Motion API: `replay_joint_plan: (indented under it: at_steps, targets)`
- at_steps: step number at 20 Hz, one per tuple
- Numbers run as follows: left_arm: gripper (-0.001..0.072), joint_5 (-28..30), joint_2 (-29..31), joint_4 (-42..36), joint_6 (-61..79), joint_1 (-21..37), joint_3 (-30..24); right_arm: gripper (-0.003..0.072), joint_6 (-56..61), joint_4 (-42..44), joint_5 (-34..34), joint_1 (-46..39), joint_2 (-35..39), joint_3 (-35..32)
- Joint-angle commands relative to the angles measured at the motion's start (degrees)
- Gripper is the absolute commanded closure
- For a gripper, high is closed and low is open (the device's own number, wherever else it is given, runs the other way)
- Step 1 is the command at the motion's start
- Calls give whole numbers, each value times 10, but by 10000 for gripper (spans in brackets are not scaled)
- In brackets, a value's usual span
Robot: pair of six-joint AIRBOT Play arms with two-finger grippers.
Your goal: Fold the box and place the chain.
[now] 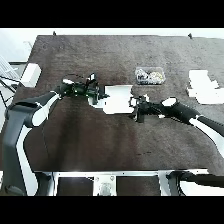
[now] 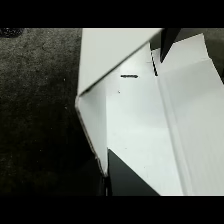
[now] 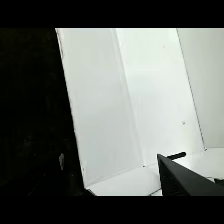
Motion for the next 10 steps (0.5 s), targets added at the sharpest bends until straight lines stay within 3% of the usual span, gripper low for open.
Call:
replay_joint_plan:
  at_steps: [1, 10]
  targets:
    - [690, 0, 0, 0, 0, 0, 0, -14, -30, 43, -14, -1, -16, 19]
    - [690, 0, 0, 0, 0, 0, 0, -13, 11, 50, 8, -43, -12, 82]
